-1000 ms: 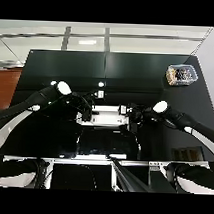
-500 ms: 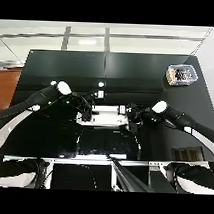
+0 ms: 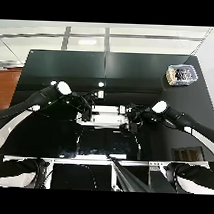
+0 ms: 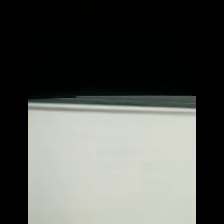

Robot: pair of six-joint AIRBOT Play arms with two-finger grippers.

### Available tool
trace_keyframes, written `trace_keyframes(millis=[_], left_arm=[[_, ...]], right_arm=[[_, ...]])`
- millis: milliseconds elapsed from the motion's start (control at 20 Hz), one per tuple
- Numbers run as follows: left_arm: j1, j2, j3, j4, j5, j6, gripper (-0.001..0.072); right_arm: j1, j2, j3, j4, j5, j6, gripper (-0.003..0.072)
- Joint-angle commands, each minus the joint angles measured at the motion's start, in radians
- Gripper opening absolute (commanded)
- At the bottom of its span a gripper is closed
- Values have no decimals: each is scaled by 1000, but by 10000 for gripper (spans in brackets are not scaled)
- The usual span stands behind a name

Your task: Fold the box and place the chain.

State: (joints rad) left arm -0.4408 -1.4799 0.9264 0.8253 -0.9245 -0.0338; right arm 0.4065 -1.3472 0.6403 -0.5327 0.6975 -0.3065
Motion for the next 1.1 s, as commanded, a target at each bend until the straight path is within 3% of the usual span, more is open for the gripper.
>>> trace_keyframes(millis=[0, 50, 150, 250, 400, 500, 550, 600, 650, 700, 750, 900, 1050], left_arm=[[1, 0, 1, 0, 0, -27, 170], [4, 3, 2, 4, -3, -27, 408], [13, 23, 11, 8, -3, -100, 720], [29, 67, 24, 49, -38, -185, 720], [56, 175, 32, 229, -114, -362, 716], [76, 249, 32, 354, -195, -547, 713], [91, 278, 32, 377, -252, -652, 712], [107, 296, 32, 370, -312, -743, 692], [120, 303, 31, 356, -379, -847, 564], [126, 301, 27, 338, -439, -910, 327], [125, 301, 16, 311, -492, -918, 22], [97, 301, -65, 153, -493, -903, 28], [11, 301, -151, 126, -343, -850, 27]], right_arm=[[1, -1, 0, 1, -2, 0, 485], [1, -1, 0, 2, -2, 0, 485], [1, -1, 0, 3, -3, 0, 485], [1, -1, 0, 3, -3, 0, 485], [1, -1, 0, 3, -3, 0, 484], [1, -1, 0, 3, -2, 0, 399], [1, -1, 0, 3, -2, 0, 399], [1, -1, 0, 3, -2, 0, 399], [1, -1, 0, 4, -2, 0, 399], [1, -1, 0, 4, -2, 0, 400], [1, -1, 0, 4, -2, 0, 400], [0, -1, 0, 3, -3, -1, 400], [0, -1, 0, 3, -3, -1, 400]])
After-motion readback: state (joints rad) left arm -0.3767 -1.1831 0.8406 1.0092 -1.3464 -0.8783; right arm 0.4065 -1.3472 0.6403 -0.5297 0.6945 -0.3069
